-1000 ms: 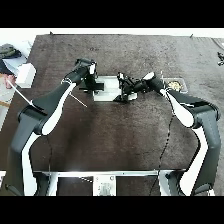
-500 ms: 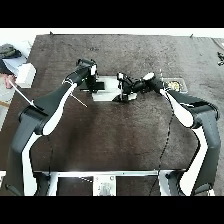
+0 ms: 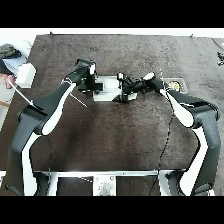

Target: Fold the box and place the chain.

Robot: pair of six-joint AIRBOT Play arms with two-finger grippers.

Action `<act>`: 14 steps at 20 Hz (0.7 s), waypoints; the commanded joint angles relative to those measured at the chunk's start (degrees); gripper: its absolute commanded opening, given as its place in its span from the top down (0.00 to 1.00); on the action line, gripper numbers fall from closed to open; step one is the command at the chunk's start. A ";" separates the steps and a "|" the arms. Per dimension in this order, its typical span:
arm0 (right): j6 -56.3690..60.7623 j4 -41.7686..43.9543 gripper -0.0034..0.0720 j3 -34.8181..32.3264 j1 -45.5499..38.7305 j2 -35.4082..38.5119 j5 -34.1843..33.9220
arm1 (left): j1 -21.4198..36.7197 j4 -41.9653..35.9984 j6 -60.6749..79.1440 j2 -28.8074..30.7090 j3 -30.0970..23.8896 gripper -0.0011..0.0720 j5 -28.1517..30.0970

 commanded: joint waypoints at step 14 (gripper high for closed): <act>0.00 -0.02 0.43 -0.02 0.02 0.02 -0.04 | 5.66 -7.85 38.95 17.44 -0.04 0.01 0.28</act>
